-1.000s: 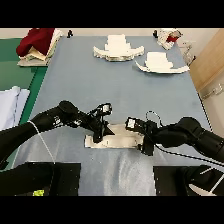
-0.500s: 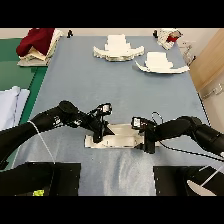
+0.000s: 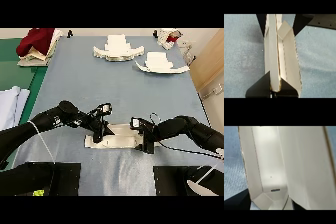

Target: Fold the box.

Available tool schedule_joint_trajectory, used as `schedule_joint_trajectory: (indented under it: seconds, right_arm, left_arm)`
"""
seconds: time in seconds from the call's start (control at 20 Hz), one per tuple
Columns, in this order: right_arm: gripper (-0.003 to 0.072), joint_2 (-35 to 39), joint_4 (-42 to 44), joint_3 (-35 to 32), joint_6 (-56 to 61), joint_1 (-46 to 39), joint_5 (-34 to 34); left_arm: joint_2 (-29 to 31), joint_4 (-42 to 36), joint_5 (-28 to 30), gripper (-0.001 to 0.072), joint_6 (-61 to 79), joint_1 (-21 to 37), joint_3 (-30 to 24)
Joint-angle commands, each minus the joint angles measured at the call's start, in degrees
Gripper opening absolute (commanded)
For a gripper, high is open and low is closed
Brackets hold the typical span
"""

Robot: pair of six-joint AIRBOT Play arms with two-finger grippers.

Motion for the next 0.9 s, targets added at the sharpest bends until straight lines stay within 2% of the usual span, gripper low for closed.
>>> schedule_joint_trajectory:
  seconds: [0.0, 0.25, 0.35, 0.6, 0.65, 0.7, 0.85]
  right_arm:
    - [0.0715, -1.66, -0.13, -0.09, -1.07, 0.07, 0.22]
    - [0.0713, -3.28, -0.28, -0.55, -4.61, 0.07, 2.10]
    - [0.0652, -3.48, -0.24, -1.11, -4.66, 0.07, 2.36]
    - [0.0650, -3.50, -0.26, -1.16, -4.74, 0.07, 2.99]
    - [0.0572, -3.50, -0.28, -1.18, -5.05, 0.07, 2.99]
    - [0.0437, -3.56, -0.31, -1.22, -5.09, 0.07, 2.97]
    - [0.0451, -3.61, -0.31, -1.64, -6.19, 0.09, 2.47]
  left_arm:
    - [0.07, 0.02, 0.00, 0.0013, 0.02, 0.00, 0.00]
    - [0.07, 0.02, 0.00, 0.0013, 0.02, 0.00, 0.00]
    - [0.07, 0.02, 0.00, 0.0013, 0.00, 0.00, 0.00]
    - [0.07, 0.02, 0.00, 0.0013, 0.02, 0.00, 0.00]
    - [0.07, 0.02, 0.00, 0.0013, 0.02, 0.00, 0.00]
    - [0.07, 0.02, 0.00, 0.0013, 0.02, 0.00, 0.00]
    - [0.07, 0.02, 0.00, 0.0013, 0.00, 0.00, 0.00]
